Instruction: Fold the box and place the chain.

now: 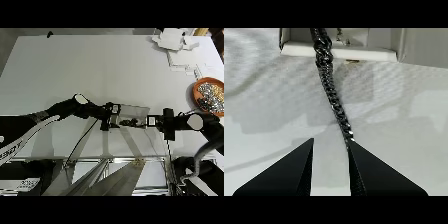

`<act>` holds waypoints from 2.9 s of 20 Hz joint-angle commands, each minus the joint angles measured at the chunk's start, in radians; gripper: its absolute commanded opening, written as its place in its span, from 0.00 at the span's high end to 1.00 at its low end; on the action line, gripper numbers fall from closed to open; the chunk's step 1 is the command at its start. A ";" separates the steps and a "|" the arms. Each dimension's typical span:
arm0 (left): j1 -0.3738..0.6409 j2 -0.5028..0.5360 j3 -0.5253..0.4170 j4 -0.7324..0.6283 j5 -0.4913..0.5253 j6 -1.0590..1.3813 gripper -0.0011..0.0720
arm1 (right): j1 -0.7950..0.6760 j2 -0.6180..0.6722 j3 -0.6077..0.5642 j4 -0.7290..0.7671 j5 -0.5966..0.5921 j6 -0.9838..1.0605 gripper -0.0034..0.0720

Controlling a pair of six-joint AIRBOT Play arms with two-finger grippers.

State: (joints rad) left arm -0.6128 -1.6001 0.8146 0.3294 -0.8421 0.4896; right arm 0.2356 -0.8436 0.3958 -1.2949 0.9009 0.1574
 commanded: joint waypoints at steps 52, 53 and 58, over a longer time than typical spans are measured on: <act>0.000 0.000 0.000 0.000 0.000 0.000 0.39 | 0.139 0.068 0.072 0.549 -0.093 -0.256 0.68; 0.000 0.000 0.000 0.000 0.000 0.000 0.39 | 0.120 0.085 0.105 0.447 -0.043 -0.206 0.69; 0.000 0.000 0.000 0.000 0.000 0.000 0.39 | -0.180 0.089 0.173 0.155 0.203 -0.133 0.69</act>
State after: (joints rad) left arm -0.6132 -1.6001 0.8146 0.3294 -0.8425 0.4896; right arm 0.1993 -0.7582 0.5388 -0.9451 0.9749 -0.0223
